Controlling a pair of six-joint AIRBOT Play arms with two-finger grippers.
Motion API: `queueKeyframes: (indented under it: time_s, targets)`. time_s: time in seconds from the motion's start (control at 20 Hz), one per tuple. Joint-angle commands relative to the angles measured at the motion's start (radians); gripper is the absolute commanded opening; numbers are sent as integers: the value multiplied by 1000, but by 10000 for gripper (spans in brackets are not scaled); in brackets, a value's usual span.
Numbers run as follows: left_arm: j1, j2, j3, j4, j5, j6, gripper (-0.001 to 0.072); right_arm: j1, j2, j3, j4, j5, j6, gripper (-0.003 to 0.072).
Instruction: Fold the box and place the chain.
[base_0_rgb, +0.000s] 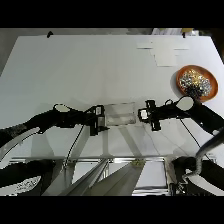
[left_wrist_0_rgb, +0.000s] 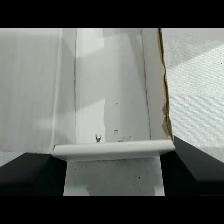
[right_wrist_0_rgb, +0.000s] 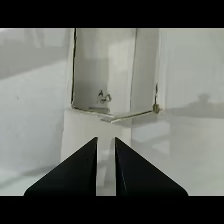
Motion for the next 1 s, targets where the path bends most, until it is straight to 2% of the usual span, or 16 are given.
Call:
queueKeyframes:
  time_s: [0.0,0.7,0.8,0.95]
  targets:
    - [0,0,1,0,0,0,68,1,-39,0,99,-16,-83,88]
    - [0,0,1,0,0,0,68,31,-119,-1,233,19,-137,92]
    - [0,0,1,0,0,0,68,41,-143,-1,231,18,-137,135]
    - [0,0,1,0,0,0,68,42,-150,-1,227,13,-133,337]
